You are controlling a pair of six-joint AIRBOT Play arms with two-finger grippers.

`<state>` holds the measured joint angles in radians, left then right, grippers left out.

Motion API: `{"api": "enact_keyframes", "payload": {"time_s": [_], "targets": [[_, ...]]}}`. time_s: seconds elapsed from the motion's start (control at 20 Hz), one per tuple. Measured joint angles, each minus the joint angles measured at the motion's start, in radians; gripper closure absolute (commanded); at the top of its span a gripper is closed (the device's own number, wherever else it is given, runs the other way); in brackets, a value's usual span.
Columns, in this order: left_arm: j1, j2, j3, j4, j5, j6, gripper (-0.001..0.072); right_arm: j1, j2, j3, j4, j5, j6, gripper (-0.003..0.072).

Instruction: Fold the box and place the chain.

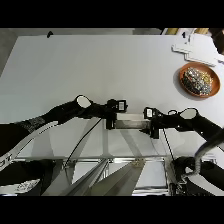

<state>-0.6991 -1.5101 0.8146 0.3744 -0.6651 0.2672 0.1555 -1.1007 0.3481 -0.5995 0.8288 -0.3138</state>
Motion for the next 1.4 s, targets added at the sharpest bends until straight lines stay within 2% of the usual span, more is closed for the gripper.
{"api": "enact_keyframes", "payload": {"time_s": [0.45, 1.2, 1.3, 1.4], "targets": [[0.000, 0.000, 0.000, -0.001, 0.004, -0.004, 0.0700, -0.053, 0.000, 0.000, -0.002, 0.026, -0.021, 0.0042], [0.000, 0.000, 0.000, 0.000, 0.002, -0.002, 0.0700, -0.021, -0.014, -0.005, 0.007, 0.019, -0.031, 0.0055], [0.000, 0.000, 0.000, 0.000, 0.002, -0.002, 0.0700, -0.021, -0.014, -0.009, 0.008, 0.019, -0.031, 0.0143], [0.000, 0.000, 0.000, 0.000, 0.000, -0.002, 0.0700, -0.021, -0.014, -0.010, 0.007, 0.018, -0.031, 0.0167]]}}
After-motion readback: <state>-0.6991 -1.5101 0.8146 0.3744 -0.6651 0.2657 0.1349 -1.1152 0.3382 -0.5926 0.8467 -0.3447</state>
